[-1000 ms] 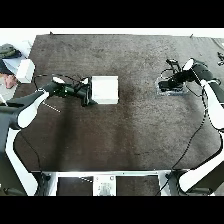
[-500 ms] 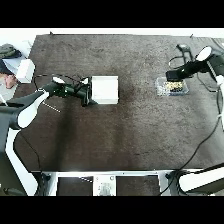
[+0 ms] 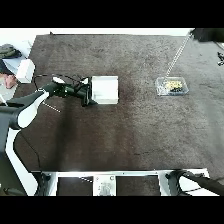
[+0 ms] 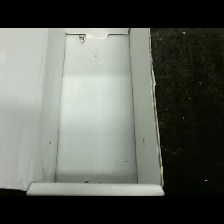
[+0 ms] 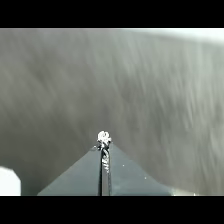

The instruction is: Fold the box and place the chain.

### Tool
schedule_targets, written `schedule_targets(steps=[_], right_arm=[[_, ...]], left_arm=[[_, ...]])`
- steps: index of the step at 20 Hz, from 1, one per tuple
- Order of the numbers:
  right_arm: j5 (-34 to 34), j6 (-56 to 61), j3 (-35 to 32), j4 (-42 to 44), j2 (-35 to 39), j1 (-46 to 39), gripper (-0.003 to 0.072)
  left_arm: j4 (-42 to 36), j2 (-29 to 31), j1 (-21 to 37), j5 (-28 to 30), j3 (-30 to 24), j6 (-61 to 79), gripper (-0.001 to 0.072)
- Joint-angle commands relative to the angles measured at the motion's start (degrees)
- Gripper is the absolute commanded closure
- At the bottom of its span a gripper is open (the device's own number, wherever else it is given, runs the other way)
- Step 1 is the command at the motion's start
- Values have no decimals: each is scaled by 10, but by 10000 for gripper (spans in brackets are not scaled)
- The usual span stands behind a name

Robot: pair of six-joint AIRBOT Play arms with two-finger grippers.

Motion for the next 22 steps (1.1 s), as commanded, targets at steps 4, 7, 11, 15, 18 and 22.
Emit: schedule_targets(steps=[4,7,11,15,18,22], right_arm=[[-155,-45,0,54,66,128,692],[-177,-63,0,54,54,205,693],[-184,-65,0,51,11,277,693],[-182,-65,0,51,-50,322,692],[-164,-60,0,51,-98,346,693],[-156,-56,0,56,-157,362,692]], left_arm=[[0,0,0,0,0,0,473],[0,0,0,0,0,0,474],[0,0,0,0,0,0,474],[0,0,0,0,0,0,473],[0,0,0,0,0,0,473],[0,0,0,0,0,0,473]])
